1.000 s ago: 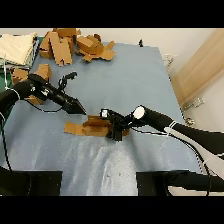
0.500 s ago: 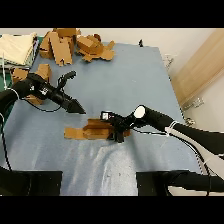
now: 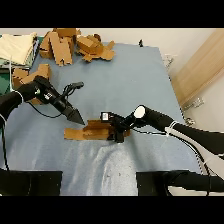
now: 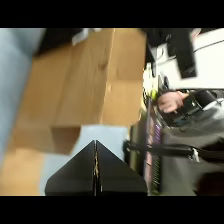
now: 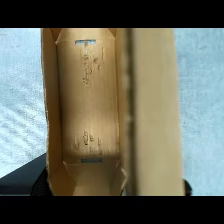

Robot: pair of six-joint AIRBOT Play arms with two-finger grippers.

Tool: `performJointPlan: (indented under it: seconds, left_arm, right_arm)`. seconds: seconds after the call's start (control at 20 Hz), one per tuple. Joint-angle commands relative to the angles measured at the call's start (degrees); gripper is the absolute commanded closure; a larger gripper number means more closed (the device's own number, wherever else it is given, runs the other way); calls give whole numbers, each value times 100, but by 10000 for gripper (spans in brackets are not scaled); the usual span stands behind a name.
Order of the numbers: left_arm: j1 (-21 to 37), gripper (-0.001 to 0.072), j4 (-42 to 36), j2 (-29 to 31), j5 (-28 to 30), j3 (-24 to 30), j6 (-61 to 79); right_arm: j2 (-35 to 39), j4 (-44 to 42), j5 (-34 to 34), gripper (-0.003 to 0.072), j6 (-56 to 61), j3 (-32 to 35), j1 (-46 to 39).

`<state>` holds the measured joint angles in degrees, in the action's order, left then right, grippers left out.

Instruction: Fold the box.

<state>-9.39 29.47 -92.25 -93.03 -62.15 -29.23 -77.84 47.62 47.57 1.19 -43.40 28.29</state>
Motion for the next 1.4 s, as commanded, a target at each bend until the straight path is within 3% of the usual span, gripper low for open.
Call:
performJointPlan:
  seconds: [0.0,0.1,0.25,0.4,0.6,0.75,1.05,1.2,1.35]
  left_arm:
    - [-129,704,243,485,267,743,-723]
    - [-334,702,-92,782,621,1178,-1158]
    - [-1132,701,-767,828,1357,1257,-1427]
    - [-1768,701,-1064,791,2813,925,-1836]
    - [-1869,701,-1051,713,3530,323,-2328]
    - [-1805,701,-938,684,3681,258,-2564]
    - [-1816,701,-627,688,3185,260,-2785]
    - [-1814,701,-413,686,3340,269,-2839]
    - [-1803,701,295,686,3810,282,-3353]
  right_arm:
    - [0,-7,0,137,0,2,4]
    - [0,-9,-4,136,0,2,4]
    - [0,-9,-2,136,0,2,4]
    - [0,-7,-4,136,0,2,4]
    - [0,-4,-2,136,0,2,4]
    - [0,-4,-4,136,-2,2,4]
    - [0,17,-4,136,-26,2,4]
    - [0,17,-2,136,-24,2,4]
    - [0,15,-2,136,-24,2,4]
